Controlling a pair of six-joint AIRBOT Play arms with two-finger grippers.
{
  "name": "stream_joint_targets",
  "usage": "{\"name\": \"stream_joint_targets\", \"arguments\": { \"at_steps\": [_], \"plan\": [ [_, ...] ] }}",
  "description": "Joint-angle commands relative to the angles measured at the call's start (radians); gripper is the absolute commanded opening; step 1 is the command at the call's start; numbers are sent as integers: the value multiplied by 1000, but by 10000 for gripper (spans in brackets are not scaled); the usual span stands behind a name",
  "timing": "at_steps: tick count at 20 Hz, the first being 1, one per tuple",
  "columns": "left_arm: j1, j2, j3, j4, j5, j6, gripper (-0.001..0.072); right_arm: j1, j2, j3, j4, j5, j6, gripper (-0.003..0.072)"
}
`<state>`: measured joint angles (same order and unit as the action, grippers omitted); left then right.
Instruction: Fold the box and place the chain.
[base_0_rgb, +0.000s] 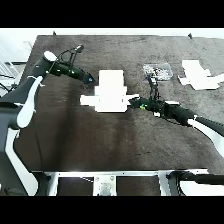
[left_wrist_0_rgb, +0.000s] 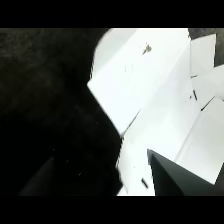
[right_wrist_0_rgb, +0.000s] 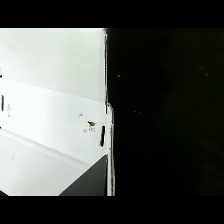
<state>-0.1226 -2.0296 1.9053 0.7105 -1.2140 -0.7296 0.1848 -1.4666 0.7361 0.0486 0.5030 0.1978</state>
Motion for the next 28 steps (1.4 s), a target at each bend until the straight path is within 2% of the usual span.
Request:
{"name": "stream_joint_targets", "arguments": {
  "at_steps": [1,5,14,16,18,19,20,23,24,25,28],
  "plan": [
    [-10,-117,138,-18,-104,-51,600,1,0,0,0,15,-1,3],
    [-10,-158,144,-54,-125,-28,602,1,0,0,0,21,-1,3],
    [-45,-175,142,-68,-174,51,601,0,0,0,0,21,0,4],
    [-45,-175,142,-68,-182,63,559,0,0,0,0,21,-1,3],
    [-45,-177,142,-89,-189,84,557,0,0,0,0,21,0,4],
    [-45,-181,142,-107,-190,85,509,0,0,0,0,21,0,3],
    [-45,-188,142,-121,-191,95,495,0,0,0,0,21,0,3],
    [-45,-204,142,-145,-206,103,493,0,0,0,0,21,0,3],
    [-45,-208,142,-146,-210,103,394,0,0,0,0,21,0,4],
    [-45,-208,142,-146,-206,105,369,0,0,0,0,21,-1,4],
    [-45,-208,142,-151,-210,114,366,0,0,0,0,21,-1,4]
  ]
}}
